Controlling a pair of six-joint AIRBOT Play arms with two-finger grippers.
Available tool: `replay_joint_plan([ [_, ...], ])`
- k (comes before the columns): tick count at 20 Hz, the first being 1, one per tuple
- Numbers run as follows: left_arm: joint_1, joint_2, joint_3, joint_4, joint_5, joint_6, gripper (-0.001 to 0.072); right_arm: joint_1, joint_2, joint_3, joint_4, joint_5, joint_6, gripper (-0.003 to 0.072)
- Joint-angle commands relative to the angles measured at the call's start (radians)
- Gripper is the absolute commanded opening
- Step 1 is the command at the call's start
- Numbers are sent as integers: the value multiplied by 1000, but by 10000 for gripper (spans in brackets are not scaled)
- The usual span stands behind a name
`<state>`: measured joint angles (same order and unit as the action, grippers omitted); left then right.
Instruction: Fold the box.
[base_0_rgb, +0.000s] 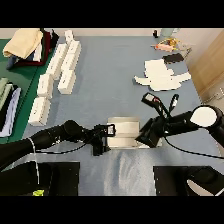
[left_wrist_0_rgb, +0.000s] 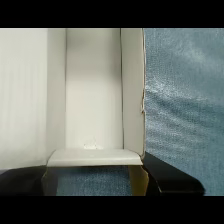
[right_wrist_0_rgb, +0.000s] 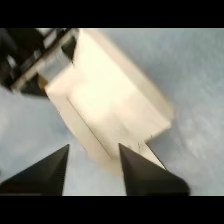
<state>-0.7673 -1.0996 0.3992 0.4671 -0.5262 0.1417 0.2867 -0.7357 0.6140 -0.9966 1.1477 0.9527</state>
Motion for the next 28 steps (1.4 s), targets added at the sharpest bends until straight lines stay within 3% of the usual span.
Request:
replay_joint_plan([
  [1,0,0,1,0,0,0,447,0,46,-64,-211,73,-209,603],
  [7,0,0,1,0,0,0,447,0,-22,-158,-165,-122,-539,604],
  [17,0,0,1,0,0,0,447,43,-116,-158,-26,-241,-692,599],
  [18,0,0,1,0,0,0,447,47,-125,-158,-26,-241,-692,562],
  [21,0,0,1,0,0,0,447,58,-138,-158,-24,-240,-691,248],
  [22,0,0,1,0,0,0,447,58,-138,-158,-24,-241,-691,209],
  [25,0,0,1,0,0,0,447,58,-138,-158,-32,-241,-691,224],
  [27,0,0,1,0,0,0,447,58,-135,-158,-51,-239,-691,418],
  [28,0,0,1,0,0,0,447,58,-128,-158,-67,-233,-691,450],
])
